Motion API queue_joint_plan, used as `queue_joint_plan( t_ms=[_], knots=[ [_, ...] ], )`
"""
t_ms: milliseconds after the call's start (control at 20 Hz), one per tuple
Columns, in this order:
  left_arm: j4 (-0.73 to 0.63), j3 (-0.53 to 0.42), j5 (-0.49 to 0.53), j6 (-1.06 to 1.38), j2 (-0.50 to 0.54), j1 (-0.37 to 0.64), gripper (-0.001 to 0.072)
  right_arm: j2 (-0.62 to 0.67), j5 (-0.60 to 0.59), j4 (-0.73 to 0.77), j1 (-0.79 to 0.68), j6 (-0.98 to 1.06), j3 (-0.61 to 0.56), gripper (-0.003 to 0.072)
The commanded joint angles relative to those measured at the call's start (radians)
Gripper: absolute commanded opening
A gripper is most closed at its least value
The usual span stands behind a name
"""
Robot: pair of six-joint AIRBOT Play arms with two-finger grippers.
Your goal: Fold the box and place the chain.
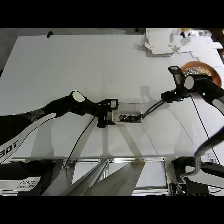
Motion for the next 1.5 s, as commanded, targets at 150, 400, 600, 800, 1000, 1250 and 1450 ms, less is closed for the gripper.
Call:
queue_joint_plan(
  t_ms=[150, 400, 600, 800, 1000, 1250, 1450],
  knots=[
    [0.0, 0.0, 0.0, 0.0, 0.0, 0.0, 0.0253, -0.014, -0.042, -0.004, 0.0, 0.0, 0.0, 0.0238],
    [0.0, 0.0, 0.0, 0.0, 0.0, 0.0, 0.0253, -0.04, -0.041, -0.003, 0.0, 0.001, 0.0, 0.0238],
    [0.0, 0.0, 0.0, 0.0, 0.0, 0.0, 0.0253, -0.071, -0.044, -0.003, 0.0, 0.001, 0.0, 0.0225],
    [0.0, 0.0, 0.0, 0.0, 0.0, 0.0, 0.0253, -0.078, -0.043, -0.003, 0.001, 0.0, 0.0, 0.0017],
    [0.0, 0.0, 0.0, 0.0, 0.0, 0.0, 0.0253, -0.004, -0.026, -0.013, 0.0, -0.008, 0.0, 0.0016],
    [0.0, 0.0, 0.0, 0.0, 0.0, 0.0, 0.0253, 0.21, 0.044, 0.007, 0.001, -0.039, 0.0, 0.0016],
    [0.0, 0.0, 0.0, 0.0, 0.0, 0.0, 0.0253, 0.39, 0.14, 0.018, 0.07, -0.06, 0.0, 0.0016]
  ],
)
